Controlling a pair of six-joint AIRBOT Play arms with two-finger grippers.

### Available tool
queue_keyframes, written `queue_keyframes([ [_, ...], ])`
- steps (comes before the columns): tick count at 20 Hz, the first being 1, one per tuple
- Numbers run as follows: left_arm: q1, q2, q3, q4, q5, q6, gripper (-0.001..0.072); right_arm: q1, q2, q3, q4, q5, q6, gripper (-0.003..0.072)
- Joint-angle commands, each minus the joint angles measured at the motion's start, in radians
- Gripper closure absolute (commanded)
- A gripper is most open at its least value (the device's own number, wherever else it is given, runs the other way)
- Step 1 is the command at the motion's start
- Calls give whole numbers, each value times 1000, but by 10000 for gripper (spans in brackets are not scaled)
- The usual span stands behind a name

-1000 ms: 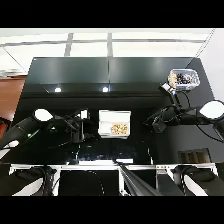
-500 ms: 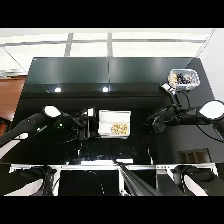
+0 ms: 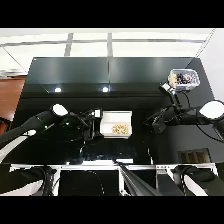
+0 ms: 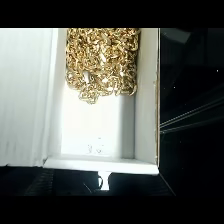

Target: Fold the box and place the chain.

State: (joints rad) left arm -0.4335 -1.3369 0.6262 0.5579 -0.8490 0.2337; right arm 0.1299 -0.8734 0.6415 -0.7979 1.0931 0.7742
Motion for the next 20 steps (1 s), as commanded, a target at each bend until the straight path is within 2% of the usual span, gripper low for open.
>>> queue_keyframes([
  [1, -7, -4, 3, 14, 8, -1, 303, 2, 0, 1, 34, -48, 49, 195],
  [2, -7, -4, 3, 14, 8, -1, 303, 3, 0, 1, 82, -100, 135, -31],
  [5, -7, -4, 3, 14, 8, -1, 303, 31, -41, 2, 288, -364, 201, -31],
  [6, -7, -4, 3, 14, 8, -1, 303, 45, -75, 13, 371, -429, 190, -30],
  [7, -7, -4, 3, 14, 8, -1, 303, 62, -125, 41, 422, -446, 159, -30],
  [9, -7, -4, 3, 14, 8, -1, 303, 114, -230, 106, 423, -415, 127, -29],
  [11, -7, -4, 3, 14, 8, -1, 303, 161, -304, 135, 420, -329, -27, -24],
  [14, -7, -4, 3, 14, 8, -1, 302, 183, -310, 151, 268, -246, -293, -23],
  [16, -7, -4, 3, 14, 8, -1, 302, 185, -310, 169, 189, -165, -297, -23],
  [20, -7, -4, 3, 14, 8, -1, 302, 196, -310, 171, 155, -36, -385, -23],
])
